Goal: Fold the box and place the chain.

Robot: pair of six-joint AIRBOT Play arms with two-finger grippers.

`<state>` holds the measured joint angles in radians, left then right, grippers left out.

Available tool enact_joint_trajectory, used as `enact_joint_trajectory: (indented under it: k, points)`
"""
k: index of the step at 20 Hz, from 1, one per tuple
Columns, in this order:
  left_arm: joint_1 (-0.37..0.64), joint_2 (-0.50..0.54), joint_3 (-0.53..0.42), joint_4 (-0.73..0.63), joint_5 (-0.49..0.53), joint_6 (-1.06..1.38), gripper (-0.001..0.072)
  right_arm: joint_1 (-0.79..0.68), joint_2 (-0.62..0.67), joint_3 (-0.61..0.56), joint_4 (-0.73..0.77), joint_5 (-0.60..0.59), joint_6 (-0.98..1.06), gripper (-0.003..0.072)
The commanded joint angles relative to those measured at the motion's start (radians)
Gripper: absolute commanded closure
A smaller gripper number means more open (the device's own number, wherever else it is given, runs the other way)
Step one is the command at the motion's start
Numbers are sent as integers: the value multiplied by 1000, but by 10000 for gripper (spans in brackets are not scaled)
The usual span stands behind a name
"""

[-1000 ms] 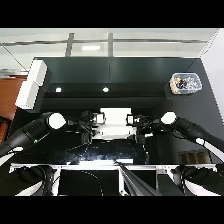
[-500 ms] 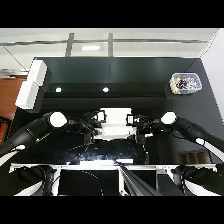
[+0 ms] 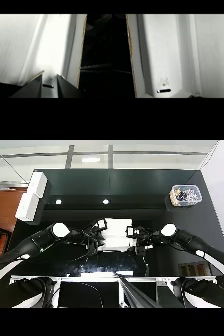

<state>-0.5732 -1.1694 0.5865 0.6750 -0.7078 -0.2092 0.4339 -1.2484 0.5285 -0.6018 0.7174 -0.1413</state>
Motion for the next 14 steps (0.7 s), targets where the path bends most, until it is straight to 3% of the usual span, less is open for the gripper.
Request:
enact_joint_trajectory:
  k: [1, 3, 4, 5, 6, 7, 8, 10, 11, 14]
  points:
    - [0, -2, -1, -2, -3, 2, 352, 0, -1, 0, -1, 2, -1, 268]
    - [0, -2, -1, -2, -8, 2, 366, 0, -1, 0, 0, 2, -1, 268]
    - [0, -2, -1, -2, -14, 2, 487, 0, -1, 0, 0, 1, 0, 268]
    - [-1, -2, -1, -3, -14, 1, 450, 0, -1, 0, 0, 0, 1, 268]
    - [0, -2, -1, -3, -10, 1, 263, 0, -1, 0, 0, -2, 3, 268]
    - [0, -2, -1, -2, -7, 1, 246, 0, -1, 0, 0, -2, 3, 269]
    - [0, -2, -1, 5, -6, 1, 283, 0, -1, 0, 0, -3, 3, 268]
    - [2, 3, 5, 38, -13, -2, 645, 0, -1, 0, 0, -3, 3, 268]
    - [5, 14, 14, 72, -28, -10, 683, 0, -1, 0, 0, -3, 3, 269]
    - [61, 109, 46, 279, -36, -280, 683, 0, -1, 0, 0, -4, 3, 268]
